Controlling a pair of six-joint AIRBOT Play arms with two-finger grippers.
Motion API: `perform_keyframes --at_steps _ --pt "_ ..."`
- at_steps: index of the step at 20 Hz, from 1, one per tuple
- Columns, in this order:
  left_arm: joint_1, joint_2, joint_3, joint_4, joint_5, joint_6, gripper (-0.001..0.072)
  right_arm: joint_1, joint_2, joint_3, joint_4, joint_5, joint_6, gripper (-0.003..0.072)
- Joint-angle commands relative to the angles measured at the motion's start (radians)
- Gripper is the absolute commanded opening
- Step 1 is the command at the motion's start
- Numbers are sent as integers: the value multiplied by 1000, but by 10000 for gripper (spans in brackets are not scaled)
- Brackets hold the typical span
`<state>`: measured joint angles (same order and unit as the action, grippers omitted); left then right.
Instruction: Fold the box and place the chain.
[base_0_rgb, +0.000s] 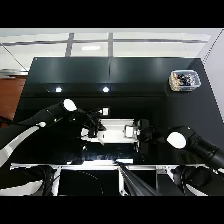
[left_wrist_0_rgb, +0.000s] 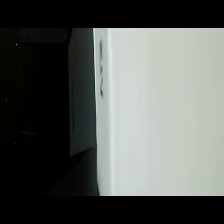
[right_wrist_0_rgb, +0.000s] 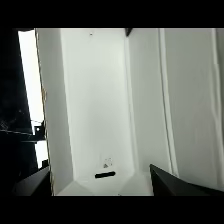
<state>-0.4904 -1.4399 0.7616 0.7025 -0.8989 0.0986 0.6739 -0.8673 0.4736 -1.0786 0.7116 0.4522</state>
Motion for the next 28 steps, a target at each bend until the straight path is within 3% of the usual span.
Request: perform_keyframes --at_steps 1,6,11,15,21,28 --pt "0 0 -1 0 -2 0 26 -64 16 12 10 27 15 704" --pt "0 0 -1 0 1 0 26 -74 -12 11 61 -42 0 705" --pt "0 0 -1 0 1 0 26 -85 -37 11 111 -43 0 705" --pt "0 0 -1 0 1 0 26 -178 -37 11 127 -18 -2 704" --pt "0 0 -1 0 1 0 25 -192 -67 11 324 48 -262 704" --pt "0 0 -1 0 1 0 26 -192 -183 5 390 130 -417 704"
